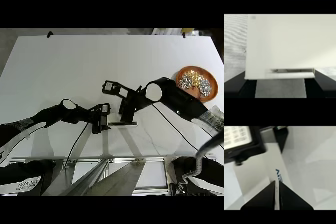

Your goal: Fold the box and place the chain.

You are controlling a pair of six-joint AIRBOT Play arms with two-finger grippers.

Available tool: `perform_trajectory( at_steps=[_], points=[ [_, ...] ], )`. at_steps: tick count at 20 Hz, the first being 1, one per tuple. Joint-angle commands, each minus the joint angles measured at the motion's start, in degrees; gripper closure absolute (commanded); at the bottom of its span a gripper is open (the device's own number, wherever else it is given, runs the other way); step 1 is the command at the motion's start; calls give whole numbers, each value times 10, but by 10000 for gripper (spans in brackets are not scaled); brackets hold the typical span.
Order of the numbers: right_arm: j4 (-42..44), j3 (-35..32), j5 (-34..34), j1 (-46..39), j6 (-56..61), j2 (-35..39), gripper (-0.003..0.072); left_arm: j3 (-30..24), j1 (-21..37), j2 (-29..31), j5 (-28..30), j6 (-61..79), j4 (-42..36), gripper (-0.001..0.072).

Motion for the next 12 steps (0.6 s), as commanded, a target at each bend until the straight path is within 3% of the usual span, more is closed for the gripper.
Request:
perform_trajectory(
  at_steps=[1,3,4,12],
  points=[
    [0,-39,3,20,-51,26,583,0,0,0,0,0,0,456],
    [1,-49,0,24,-64,38,559,0,0,0,0,0,0,456],
    [0,-52,-4,23,-64,41,502,0,0,0,0,0,0,456],
    [-10,-52,-40,23,-94,41,485,0,0,0,0,0,0,456]
  ],
)
